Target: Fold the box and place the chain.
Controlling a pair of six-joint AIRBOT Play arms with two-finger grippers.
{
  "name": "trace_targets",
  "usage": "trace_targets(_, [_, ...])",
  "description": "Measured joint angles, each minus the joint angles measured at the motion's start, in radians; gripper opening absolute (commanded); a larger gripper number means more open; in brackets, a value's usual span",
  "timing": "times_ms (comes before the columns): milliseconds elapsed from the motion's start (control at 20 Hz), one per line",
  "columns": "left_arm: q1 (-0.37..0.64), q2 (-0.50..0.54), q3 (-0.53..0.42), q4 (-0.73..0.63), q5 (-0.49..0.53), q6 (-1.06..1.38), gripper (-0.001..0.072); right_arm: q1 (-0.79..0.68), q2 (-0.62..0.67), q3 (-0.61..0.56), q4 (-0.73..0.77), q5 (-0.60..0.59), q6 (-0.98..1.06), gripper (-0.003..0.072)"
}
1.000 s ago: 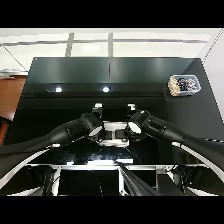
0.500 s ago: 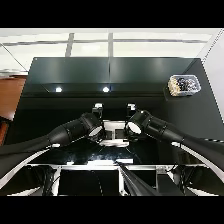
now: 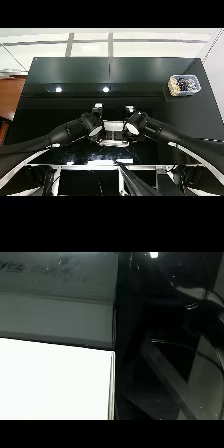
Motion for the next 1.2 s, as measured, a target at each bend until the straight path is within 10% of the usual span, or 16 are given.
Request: trace_targets(1200, [0.0,0.0,0.0,0.0,0.0,0.0,0.0031,0.003,-0.003,0.001,-0.015,-0.002,0.0,0.0156])
